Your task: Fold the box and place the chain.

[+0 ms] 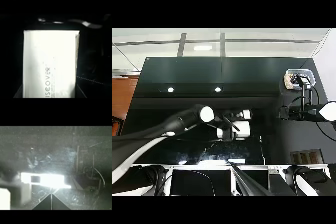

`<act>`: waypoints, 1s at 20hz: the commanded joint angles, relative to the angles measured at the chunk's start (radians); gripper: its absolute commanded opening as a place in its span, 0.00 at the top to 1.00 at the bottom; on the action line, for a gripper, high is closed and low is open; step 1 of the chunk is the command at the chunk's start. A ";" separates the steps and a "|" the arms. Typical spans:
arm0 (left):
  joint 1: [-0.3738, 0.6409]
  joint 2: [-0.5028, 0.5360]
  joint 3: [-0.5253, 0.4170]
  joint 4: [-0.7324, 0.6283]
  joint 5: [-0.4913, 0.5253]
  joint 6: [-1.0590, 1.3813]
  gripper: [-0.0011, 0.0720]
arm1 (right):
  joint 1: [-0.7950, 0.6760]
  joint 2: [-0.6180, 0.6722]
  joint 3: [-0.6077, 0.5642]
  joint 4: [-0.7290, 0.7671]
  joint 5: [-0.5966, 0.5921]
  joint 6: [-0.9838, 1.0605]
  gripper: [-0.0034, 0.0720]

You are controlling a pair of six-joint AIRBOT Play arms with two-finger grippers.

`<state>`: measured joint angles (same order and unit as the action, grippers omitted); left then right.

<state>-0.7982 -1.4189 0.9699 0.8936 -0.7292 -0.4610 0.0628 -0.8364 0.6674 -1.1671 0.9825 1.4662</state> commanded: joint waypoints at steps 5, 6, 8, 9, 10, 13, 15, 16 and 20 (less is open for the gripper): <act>0.550 0.157 0.011 0.117 -0.026 -0.385 0.66 | 0.000 0.001 0.001 0.000 0.000 0.005 0.94; 0.660 0.151 0.026 0.117 -0.023 -0.435 0.66 | 0.000 0.001 0.001 0.000 0.000 0.005 0.94; 0.863 0.099 0.092 0.120 -0.055 -0.487 0.66 | 0.000 0.001 0.001 0.006 0.000 0.005 0.94; 0.946 0.052 0.150 0.120 -0.104 -0.489 0.65 | 0.000 0.001 0.001 0.010 0.000 0.005 0.94; 1.022 -0.009 0.226 0.120 -0.170 -0.491 0.66 | 0.000 0.001 0.001 0.014 0.000 0.005 0.94; 1.147 -0.186 0.445 0.145 -0.232 -0.491 0.66 | 0.000 0.001 0.001 0.014 -0.005 0.005 0.94; 1.162 -0.296 0.577 0.212 -0.175 -0.491 0.66 | 0.000 0.001 0.001 0.014 -0.017 0.005 0.94; 1.161 -0.346 0.632 0.256 -0.147 -0.499 0.66 | 0.000 0.001 0.001 0.014 -0.024 0.005 0.94; 1.154 -0.524 0.810 0.306 -0.081 -0.553 0.66 | 0.000 0.001 0.001 0.015 -0.022 0.003 0.94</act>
<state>0.3416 -1.8191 1.6485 1.1446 -0.8467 -0.9810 0.0631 -0.8364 0.6674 -1.1534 0.9619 1.4704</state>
